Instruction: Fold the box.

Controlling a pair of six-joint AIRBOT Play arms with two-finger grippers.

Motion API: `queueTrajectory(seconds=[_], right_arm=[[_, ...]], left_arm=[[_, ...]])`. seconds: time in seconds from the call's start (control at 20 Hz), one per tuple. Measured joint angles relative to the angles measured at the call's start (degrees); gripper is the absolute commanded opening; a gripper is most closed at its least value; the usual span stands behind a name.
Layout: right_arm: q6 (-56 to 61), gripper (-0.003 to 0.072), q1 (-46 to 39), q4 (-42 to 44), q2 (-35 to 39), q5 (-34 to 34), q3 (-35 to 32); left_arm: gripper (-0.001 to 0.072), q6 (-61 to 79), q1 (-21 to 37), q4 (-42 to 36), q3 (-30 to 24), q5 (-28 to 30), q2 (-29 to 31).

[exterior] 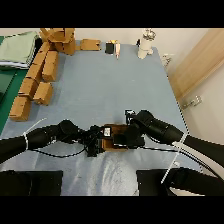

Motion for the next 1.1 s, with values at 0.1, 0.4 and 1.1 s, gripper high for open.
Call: queueTrajectory(seconds=[0.1, 0.4, 1.1], right_arm=[[0.5, 0.0037, 0.1, -0.6, -0.4, -0.6, 0.1], [0.9, 0.0199, 0.7, -1.7, -0.7, -0.8, 0.1], [0.8, 0.041, 0.8, -3.0, 10.6, -2.5, 0.1]], left_arm=[[0.0487, 0.0, 0.0, 0.0, 0.0, 0.0, 0.0], [0.0487, 0.0, 0.0, 0.0, 0.0, 0.0, 0.0], [0.0487, 0.0, 0.0, 0.0, 0.0, 0.0, 0.0]])
